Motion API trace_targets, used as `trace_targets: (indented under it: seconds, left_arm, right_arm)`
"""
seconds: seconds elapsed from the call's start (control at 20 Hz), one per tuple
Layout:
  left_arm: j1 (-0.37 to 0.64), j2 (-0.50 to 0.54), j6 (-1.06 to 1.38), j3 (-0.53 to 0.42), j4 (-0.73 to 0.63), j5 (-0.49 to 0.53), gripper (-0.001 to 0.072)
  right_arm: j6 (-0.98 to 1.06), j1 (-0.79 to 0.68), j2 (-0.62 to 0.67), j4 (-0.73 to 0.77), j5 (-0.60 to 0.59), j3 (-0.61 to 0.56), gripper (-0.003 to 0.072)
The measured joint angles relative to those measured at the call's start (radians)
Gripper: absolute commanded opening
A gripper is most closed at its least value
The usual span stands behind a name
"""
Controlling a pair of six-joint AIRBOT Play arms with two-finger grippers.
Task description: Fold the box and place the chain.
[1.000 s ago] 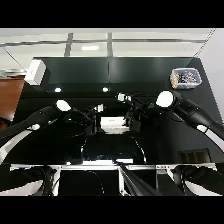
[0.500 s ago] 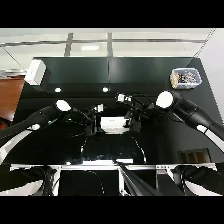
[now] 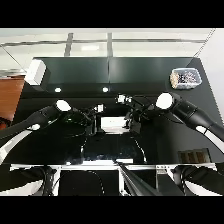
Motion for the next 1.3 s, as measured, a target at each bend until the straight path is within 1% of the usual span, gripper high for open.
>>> trace_targets:
  seconds: [0.1,0.25,0.3,0.35,0.4,0.5,0.55,0.65,0.7,0.8,0.95,1.1,1.3]
  left_arm:
    - [0.000,0.000,0.000,0.000,0.000,0.000,0.0390]
    - [0.000,0.000,-0.003,0.000,0.000,-0.001,0.0389]
    - [0.000,0.000,-0.002,0.000,0.000,-0.001,0.0390]
    - [0.000,0.000,-0.002,0.000,0.000,-0.001,0.0389]
    - [0.000,0.000,-0.002,0.000,0.000,-0.001,0.0390]
    - [0.000,0.000,-0.002,0.000,0.000,-0.001,0.0390]
    - [0.000,0.000,-0.002,0.000,0.000,-0.001,0.0389]
    - [0.000,0.000,-0.002,0.000,0.000,0.000,0.0390]
    - [0.000,0.000,-0.002,0.000,0.000,0.000,0.0389]
    - [0.000,0.000,-0.001,0.000,0.000,0.000,0.0390]
    - [0.000,0.000,0.000,0.000,0.000,0.000,0.0389]
    - [0.000,0.000,0.000,0.000,0.000,0.000,0.0390]
    - [0.000,0.000,0.000,0.000,0.000,0.000,0.0390]
  right_arm:
    - [0.008,0.000,0.003,-0.001,0.005,0.000,0.0441]
    - [0.062,-0.009,0.027,-0.008,0.044,0.015,0.0440]
    - [0.097,-0.018,0.041,-0.001,0.053,0.020,0.0382]
    - [0.152,-0.033,0.057,-0.003,0.068,0.024,0.0119]
    - [0.215,-0.051,0.071,-0.003,0.089,0.025,0.0020]
    - [0.329,-0.096,0.087,0.024,0.137,0.004,0.0019]
    - [0.362,-0.115,0.093,0.060,0.153,-0.020,0.0019]
    - [0.389,-0.141,0.099,0.212,0.148,-0.090,0.0019]
    - [0.394,-0.146,0.100,0.294,0.123,-0.126,0.0019]
    - [0.409,-0.146,0.101,0.471,0.014,-0.192,0.0019]
    - [0.431,-0.126,0.080,0.626,-0.095,-0.248,0.0019]
    - [0.451,-0.106,0.040,0.684,-0.140,-0.268,0.0019]
    - [0.501,-0.095,0.000,0.673,-0.179,-0.277,0.0019]
